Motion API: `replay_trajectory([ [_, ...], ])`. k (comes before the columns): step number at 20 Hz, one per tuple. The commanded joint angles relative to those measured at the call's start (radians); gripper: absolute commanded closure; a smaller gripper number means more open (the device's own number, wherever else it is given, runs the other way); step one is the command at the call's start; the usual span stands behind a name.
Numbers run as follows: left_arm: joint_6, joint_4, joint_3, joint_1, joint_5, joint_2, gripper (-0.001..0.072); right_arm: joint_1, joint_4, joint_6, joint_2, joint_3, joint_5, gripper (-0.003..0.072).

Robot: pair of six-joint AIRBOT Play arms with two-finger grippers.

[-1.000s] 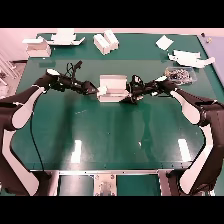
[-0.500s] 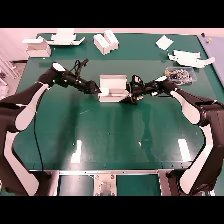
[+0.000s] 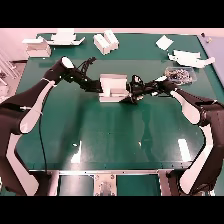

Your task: Fold the box and place the chain.

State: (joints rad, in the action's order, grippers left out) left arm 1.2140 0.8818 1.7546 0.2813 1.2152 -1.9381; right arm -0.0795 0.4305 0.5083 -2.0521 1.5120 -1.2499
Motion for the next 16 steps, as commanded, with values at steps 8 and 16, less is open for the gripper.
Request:
replay_trajectory([
  [8, 0.261, 0.202, 0.061, 0.088, -0.018, 0.0, 0.0331, 0.0, 0.0, 0.0, 0.0, 0.0, 0.0, 0.0173],
  [16, 0.475, 0.383, 0.076, 0.157, -0.016, 0.0, 0.0331, 0.0, 0.0, 0.0, 0.0, 0.0, 0.0, 0.0174],
])
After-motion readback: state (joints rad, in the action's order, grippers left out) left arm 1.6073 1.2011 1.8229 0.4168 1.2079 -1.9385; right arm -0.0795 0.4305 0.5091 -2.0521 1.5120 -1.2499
